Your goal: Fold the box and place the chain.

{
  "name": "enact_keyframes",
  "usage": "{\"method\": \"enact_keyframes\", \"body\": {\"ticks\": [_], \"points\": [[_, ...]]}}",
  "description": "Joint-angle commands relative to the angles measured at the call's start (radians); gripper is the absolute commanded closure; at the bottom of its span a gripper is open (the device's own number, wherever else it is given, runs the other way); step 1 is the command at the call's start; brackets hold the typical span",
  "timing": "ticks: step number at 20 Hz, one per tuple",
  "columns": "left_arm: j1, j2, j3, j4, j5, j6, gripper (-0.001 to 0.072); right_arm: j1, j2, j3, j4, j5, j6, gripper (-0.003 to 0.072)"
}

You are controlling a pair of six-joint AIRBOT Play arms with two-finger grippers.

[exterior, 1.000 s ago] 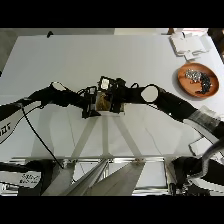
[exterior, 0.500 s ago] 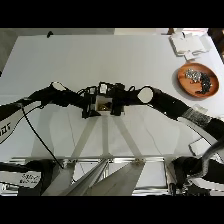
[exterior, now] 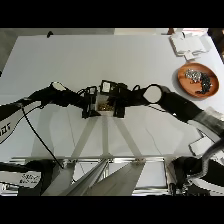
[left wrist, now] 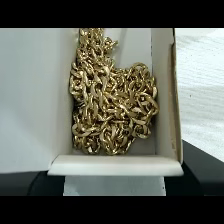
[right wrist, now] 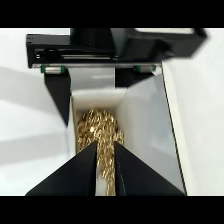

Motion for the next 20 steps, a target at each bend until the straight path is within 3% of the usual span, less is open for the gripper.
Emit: {"method": "enact_keyframes", "body": {"ticks": [1,2,4,6,9,14,16,20], "points": [[0.0,0.0,0.0,0.0,0.0,0.0,0.0192,-0.072,0.092,0.001,-0.104,0.193,0.145,0.06],[0.0,0.0,0.0,0.0,0.0,0.0,0.0192,-0.109,0.104,0.001,-0.111,0.242,0.17,0.0677],[0.0,0.0,0.0,0.0,0.0,0.0,0.0192,-0.201,0.101,-0.011,-0.107,0.275,0.246,0.0676],[0.0,0.0,0.0,0.0,0.0,0.0,0.0192,-0.287,0.072,-0.048,-0.09,0.233,0.349,0.0676],[0.0,0.0,0.0,0.0,0.0,0.0,0.0192,-0.366,-0.031,-0.103,0.023,0.226,0.434,0.0678],[0.0,0.0,0.0,0.0,0.0,0.0,0.0192,-0.34,-0.206,-0.108,0.287,0.145,0.469,0.0678],[0.0,0.0,0.0,0.0,0.0,0.0,0.0192,-0.312,-0.224,-0.108,0.294,0.095,0.485,0.0679],[0.0,0.0,0.0,0.0,0.0,0.0,0.0192,-0.288,-0.223,-0.108,0.252,0.105,0.501,0.068]]}}
